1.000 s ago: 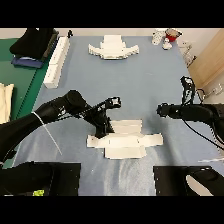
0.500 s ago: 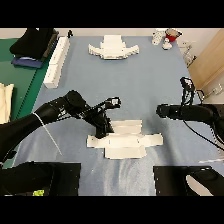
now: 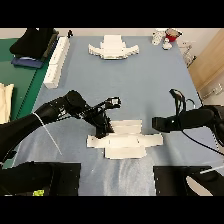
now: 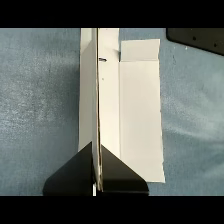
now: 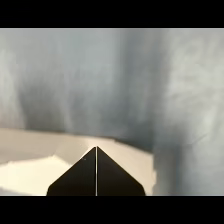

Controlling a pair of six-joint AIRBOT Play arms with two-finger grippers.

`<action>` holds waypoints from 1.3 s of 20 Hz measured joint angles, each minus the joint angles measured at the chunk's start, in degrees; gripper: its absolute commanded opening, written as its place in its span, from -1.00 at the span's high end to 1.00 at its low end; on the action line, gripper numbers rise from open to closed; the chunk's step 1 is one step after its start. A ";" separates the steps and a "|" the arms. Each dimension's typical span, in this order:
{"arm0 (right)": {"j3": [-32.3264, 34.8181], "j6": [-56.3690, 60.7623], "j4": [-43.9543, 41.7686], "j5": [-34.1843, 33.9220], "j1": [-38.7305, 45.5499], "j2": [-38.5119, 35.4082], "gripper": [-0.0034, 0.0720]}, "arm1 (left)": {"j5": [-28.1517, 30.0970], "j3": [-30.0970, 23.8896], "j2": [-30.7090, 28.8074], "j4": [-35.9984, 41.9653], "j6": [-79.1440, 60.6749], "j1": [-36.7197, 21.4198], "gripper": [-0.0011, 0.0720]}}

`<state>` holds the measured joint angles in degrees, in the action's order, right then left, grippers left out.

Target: Fold the box.

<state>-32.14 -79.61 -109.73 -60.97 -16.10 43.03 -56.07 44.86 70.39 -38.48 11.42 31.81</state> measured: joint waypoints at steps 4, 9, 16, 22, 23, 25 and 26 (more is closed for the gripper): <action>0.00 7.82 0.52 -5.99 -12.26 -4.37 0.91 | 0.02 0.00 0.00 0.00 0.00 0.00 0.94; 0.11 19.15 6.43 -6.84 -35.80 -6.47 0.88 | 0.02 0.00 0.00 -0.02 0.00 0.00 0.94; 0.17 20.81 25.73 -2.32 -59.32 0.81 -0.98 | 0.02 0.00 0.00 -0.02 0.00 0.00 0.94; 0.17 11.96 32.02 0.70 -62.38 8.72 -0.98 | 0.02 0.00 0.00 -0.02 0.00 0.00 0.94; 0.17 11.13 33.24 1.01 -62.49 9.84 -0.98 | 0.02 0.00 0.00 -0.02 0.00 0.00 0.94; 0.17 10.05 36.35 1.51 -62.51 12.00 -0.98 | 0.02 0.00 0.00 -0.02 0.00 0.00 0.94; 0.17 9.84 37.70 1.62 -62.34 12.81 -0.98 | 0.02 0.00 0.00 -0.02 0.00 0.00 0.94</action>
